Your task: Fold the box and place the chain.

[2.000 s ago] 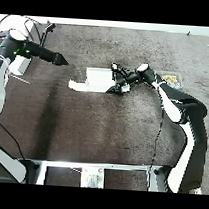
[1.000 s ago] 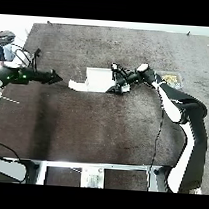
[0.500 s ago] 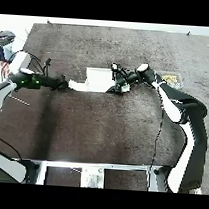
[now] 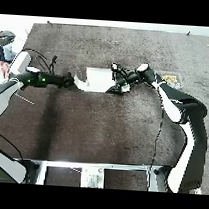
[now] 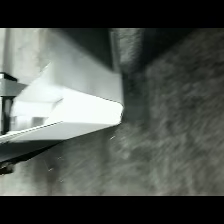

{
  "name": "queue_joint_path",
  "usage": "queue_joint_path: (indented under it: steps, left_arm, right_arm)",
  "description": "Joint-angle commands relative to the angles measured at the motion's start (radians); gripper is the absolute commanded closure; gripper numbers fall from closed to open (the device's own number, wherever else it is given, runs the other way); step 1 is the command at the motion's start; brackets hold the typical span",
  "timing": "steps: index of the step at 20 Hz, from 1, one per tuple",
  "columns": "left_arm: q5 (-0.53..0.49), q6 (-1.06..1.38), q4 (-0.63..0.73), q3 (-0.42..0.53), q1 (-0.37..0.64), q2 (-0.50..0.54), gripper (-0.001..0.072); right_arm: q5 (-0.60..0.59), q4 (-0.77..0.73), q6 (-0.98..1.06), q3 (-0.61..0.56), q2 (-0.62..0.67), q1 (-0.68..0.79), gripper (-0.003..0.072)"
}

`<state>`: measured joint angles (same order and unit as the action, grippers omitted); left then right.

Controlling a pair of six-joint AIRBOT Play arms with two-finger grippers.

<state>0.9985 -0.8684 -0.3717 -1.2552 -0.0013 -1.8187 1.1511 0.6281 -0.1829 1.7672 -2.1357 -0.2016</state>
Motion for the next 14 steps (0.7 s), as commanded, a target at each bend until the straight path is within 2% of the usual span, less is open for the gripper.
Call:
queue_joint_path:
  steps: [1,10,12,14]
  left_arm:
    - [0.076,0.013,0.017,-0.041,-0.006,-0.001,0.0366]
    - [0.032,0.002,-0.009,-0.064,-0.078,-0.001,0.0361]
    - [0.037,-0.042,-0.061,-0.090,-0.088,-0.001,0.0361]
    - [0.009,-0.137,-0.177,-0.129,-0.119,-0.001,0.0362]
  right_arm:
    - [0.001,0.000,0.000,0.001,-0.001,0.000,0.0278]
    - [0.001,0.000,0.000,0.001,-0.001,0.000,0.0278]
    - [0.001,0.000,0.000,0.001,-0.001,0.000,0.0278]
    - [0.001,0.000,0.000,0.001,-0.001,0.000,0.0278]
